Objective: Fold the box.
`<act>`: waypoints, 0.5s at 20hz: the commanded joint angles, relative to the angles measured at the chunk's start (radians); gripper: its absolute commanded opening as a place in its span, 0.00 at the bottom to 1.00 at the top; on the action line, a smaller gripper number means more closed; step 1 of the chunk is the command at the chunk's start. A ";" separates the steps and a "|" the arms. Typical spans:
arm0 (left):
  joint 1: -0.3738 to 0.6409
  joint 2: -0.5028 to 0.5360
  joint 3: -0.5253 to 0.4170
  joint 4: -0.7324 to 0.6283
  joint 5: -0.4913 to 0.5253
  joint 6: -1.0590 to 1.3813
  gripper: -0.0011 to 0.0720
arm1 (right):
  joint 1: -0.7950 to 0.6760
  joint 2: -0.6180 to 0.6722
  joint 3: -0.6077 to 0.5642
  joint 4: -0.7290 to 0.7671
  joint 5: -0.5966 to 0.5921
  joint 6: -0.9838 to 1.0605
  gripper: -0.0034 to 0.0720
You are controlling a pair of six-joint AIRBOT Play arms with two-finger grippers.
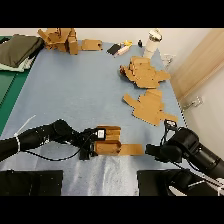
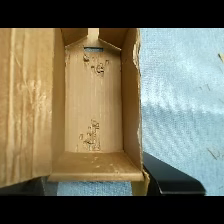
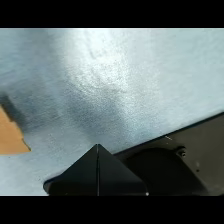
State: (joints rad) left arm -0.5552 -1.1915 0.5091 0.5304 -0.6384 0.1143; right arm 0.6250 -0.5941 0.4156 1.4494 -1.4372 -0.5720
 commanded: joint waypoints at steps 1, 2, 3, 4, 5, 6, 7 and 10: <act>0.000 0.001 0.001 0.000 -0.001 0.000 0.51 | -0.001 -0.001 -0.080 0.060 0.262 -0.016 0.05; 0.000 0.001 0.001 0.000 -0.001 0.000 0.51 | -0.001 -0.001 -0.098 0.061 0.346 -0.023 0.05; 0.000 0.001 0.001 0.000 -0.001 0.000 0.51 | -0.004 -0.001 -0.111 0.061 0.422 -0.043 0.05; 0.000 0.001 0.001 0.000 -0.001 0.000 0.51 | -0.014 -0.001 -0.121 0.079 0.483 -0.067 0.05; 0.000 0.001 0.001 0.000 -0.001 0.000 0.51 | -0.024 -0.001 -0.126 0.117 0.526 -0.124 0.05; 0.000 0.001 0.001 0.000 -0.001 0.000 0.51 | -0.027 -0.001 -0.127 0.151 0.562 -0.185 0.05; 0.000 0.001 0.001 0.000 -0.001 0.000 0.51 | -0.027 -0.001 -0.128 0.178 0.580 -0.221 0.05; 0.000 0.001 0.001 0.000 -0.001 0.000 0.51 | -0.027 0.000 -0.128 0.308 0.600 -0.341 0.05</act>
State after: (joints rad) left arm -0.5552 -1.1915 0.5091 0.5301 -0.6392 0.1139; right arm 0.6018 -0.5945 0.2947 1.6337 -0.9207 -0.7807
